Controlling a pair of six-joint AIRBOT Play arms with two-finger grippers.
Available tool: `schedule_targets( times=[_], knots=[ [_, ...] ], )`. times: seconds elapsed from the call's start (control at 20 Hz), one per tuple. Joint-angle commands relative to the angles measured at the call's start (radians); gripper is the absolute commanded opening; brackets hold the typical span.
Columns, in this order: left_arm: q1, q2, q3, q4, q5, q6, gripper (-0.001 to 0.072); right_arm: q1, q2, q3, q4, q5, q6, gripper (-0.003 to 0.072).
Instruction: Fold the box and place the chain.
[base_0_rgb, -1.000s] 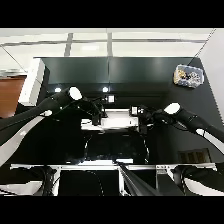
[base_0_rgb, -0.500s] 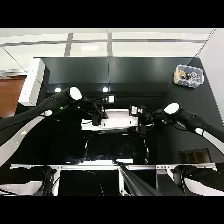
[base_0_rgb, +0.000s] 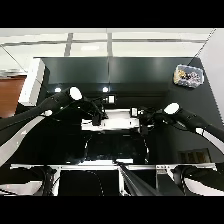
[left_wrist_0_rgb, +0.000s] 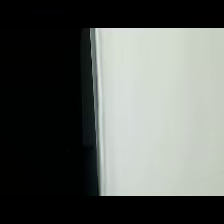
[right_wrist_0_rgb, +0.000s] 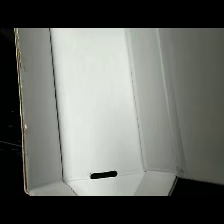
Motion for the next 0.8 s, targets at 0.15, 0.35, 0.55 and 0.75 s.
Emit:
schedule_targets(
  times=[0.15, 0.35, 0.55, 0.75],
  knots=[
    [0.0, 0.0, 0.0, 0.0, 0.003, 0.0, 0.0028, 0.021, -0.001, 0.0, 0.005, -0.006, -0.002, 0.0703],
    [0.0, 0.0, 0.0, 0.0, 0.002, 0.0, 0.0028, 0.033, -0.002, 0.0, 0.001, -0.016, 0.0, 0.0703],
    [0.0, 0.0, 0.0, 0.0, 0.003, 0.0, 0.0028, 0.033, -0.002, 0.0, 0.002, -0.017, 0.0, 0.0703],
    [0.0, 0.0, 0.0, 0.0, 0.002, 0.0, 0.0028, 0.033, -0.002, 0.0, 0.001, -0.017, 0.001, 0.0703]
  ],
)
